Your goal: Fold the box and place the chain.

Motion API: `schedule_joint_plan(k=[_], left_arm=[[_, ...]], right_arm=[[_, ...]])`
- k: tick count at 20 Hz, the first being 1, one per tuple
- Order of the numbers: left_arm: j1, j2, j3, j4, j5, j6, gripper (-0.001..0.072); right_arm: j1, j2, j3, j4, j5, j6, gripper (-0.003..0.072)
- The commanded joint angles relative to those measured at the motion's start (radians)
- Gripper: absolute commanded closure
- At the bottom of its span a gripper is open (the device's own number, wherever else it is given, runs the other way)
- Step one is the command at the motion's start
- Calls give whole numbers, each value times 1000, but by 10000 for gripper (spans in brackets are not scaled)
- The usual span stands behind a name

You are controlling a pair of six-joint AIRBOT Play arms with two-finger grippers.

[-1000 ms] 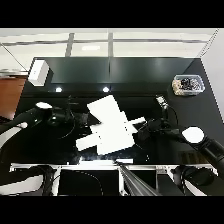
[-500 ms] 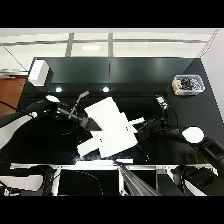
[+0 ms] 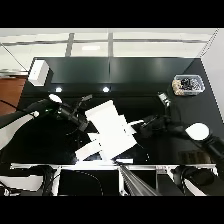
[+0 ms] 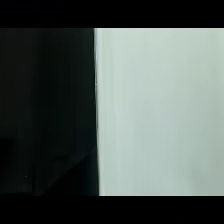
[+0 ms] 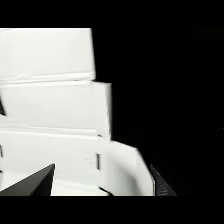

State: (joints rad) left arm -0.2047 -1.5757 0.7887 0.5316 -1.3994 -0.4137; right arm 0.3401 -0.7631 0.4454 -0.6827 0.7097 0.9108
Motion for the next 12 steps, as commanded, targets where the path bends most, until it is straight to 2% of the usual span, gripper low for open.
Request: schedule_joint_plan(k=[1,3,5,7,9,12], left_arm=[[-17,67,29,58,-1,23,686],[-74,187,34,130,90,86,687],[-168,333,-8,244,306,226,685],[-245,419,-92,326,518,377,682],[-285,423,-138,323,591,421,681],[-320,389,-143,324,612,430,681]], right_arm=[[-175,27,160,-312,258,12,-22],[-241,31,227,-418,354,-52,-22],[-242,28,209,-444,380,-208,-24],[-207,28,153,-419,325,-318,-32],[-148,27,91,-387,237,-382,-32],[-24,26,16,-296,153,-570,-30]])
